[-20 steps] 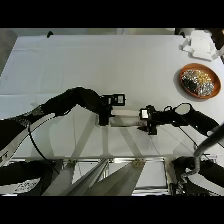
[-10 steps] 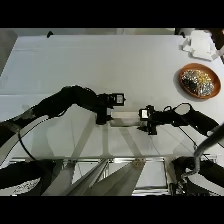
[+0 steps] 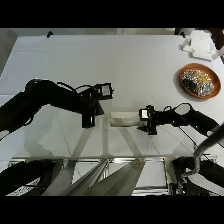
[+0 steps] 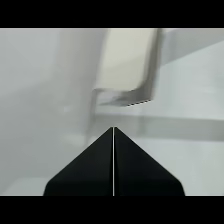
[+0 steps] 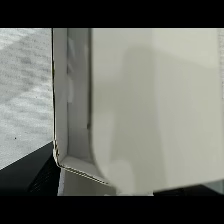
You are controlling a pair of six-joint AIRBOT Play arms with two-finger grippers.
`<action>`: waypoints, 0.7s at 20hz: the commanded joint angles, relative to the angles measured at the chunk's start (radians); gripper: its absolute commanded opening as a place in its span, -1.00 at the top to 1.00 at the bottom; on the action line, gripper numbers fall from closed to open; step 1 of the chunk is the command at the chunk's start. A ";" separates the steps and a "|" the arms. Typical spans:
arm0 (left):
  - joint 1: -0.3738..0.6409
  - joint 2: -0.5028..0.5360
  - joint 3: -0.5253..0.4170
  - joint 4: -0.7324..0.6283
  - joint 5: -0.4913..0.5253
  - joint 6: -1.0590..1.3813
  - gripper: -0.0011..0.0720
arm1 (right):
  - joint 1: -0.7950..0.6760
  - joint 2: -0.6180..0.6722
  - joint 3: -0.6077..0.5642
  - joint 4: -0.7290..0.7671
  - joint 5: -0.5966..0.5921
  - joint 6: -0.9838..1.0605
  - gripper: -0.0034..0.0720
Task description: Fold the box and place the chain.
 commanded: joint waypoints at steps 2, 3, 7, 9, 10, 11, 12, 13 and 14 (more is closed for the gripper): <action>-0.113 -0.003 -0.002 -0.151 0.069 -0.006 0.95 | 0.000 0.000 0.001 0.000 0.001 0.001 -0.10; -0.146 -0.029 -0.002 -0.164 0.052 0.002 0.95 | 0.000 0.000 0.001 0.000 0.000 0.001 -0.10; -0.240 -0.161 -0.002 -0.166 -0.206 -0.004 0.96 | 0.000 0.000 0.001 0.000 0.000 0.001 -0.10; -0.232 -0.201 -0.002 -0.164 -0.423 -0.073 0.96 | 0.000 0.000 0.001 0.000 0.000 0.001 -0.10; -0.220 -0.212 -0.002 -0.159 -0.522 -0.112 0.96 | 0.000 0.000 0.001 0.000 0.000 0.001 -0.10; -0.203 -0.221 -0.002 -0.160 -0.608 -0.154 0.96 | 0.000 0.000 0.001 0.000 0.000 0.001 -0.10; -0.183 -0.228 -0.002 -0.158 -0.668 -0.203 0.96 | 0.000 0.000 0.001 0.000 0.000 0.001 -0.10; -0.159 -0.234 -0.002 -0.156 -0.704 -0.252 0.96 | 0.000 0.000 0.001 0.000 0.000 0.001 -0.10; -0.136 -0.241 -0.002 -0.156 -0.715 -0.293 0.96 | 0.000 0.000 0.001 0.000 0.000 0.001 -0.10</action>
